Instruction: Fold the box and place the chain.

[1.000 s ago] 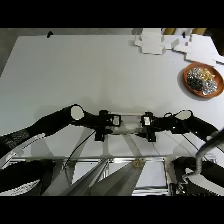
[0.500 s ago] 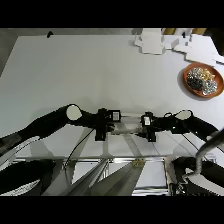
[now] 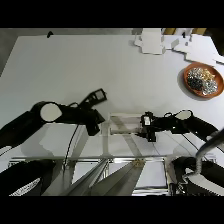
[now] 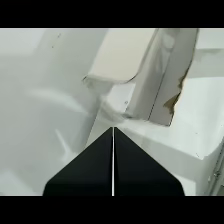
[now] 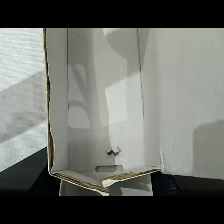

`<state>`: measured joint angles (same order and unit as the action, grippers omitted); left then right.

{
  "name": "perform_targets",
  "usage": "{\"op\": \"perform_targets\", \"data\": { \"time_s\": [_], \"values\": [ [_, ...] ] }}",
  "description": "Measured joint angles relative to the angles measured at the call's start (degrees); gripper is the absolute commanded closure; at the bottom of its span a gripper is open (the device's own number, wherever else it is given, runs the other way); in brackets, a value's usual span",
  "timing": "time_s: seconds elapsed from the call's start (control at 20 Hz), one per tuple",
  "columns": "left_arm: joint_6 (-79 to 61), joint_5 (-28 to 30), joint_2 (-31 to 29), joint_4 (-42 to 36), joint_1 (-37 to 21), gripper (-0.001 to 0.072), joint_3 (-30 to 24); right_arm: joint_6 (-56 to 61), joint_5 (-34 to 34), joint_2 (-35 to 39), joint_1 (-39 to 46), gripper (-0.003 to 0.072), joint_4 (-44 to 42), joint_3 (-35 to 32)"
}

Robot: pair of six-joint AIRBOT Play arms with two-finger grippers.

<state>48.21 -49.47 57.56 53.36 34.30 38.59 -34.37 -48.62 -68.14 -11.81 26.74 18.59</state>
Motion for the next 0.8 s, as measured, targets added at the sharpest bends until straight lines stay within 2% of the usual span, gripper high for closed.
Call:
{"op": "perform_targets", "data": {
  "time_s": [0.2, 0.35, 0.55, 0.8],
  "values": [
    [21.09, -5.40, -1.33, 5.66, -6.14, 0.0707, -0.33, -0.02, 0.00, 0.00, 0.00, 0.0347, 0.00, 0.00],
    [30.99, -6.43, 0.11, 6.08, -8.55, 0.0707, -2.21, -0.02, 0.00, 0.00, 0.00, 0.0347, 0.00, 0.00],
    [35.19, -4.72, 4.28, 2.29, -9.27, 0.0707, -6.40, -0.02, 0.00, 0.00, 0.00, 0.0347, 0.00, 0.00],
    [32.52, -2.16, 9.84, -5.07, -7.04, 0.0706, -8.24, -0.02, 0.00, 0.00, 0.00, 0.0347, 0.00, 0.00]
  ]
}}
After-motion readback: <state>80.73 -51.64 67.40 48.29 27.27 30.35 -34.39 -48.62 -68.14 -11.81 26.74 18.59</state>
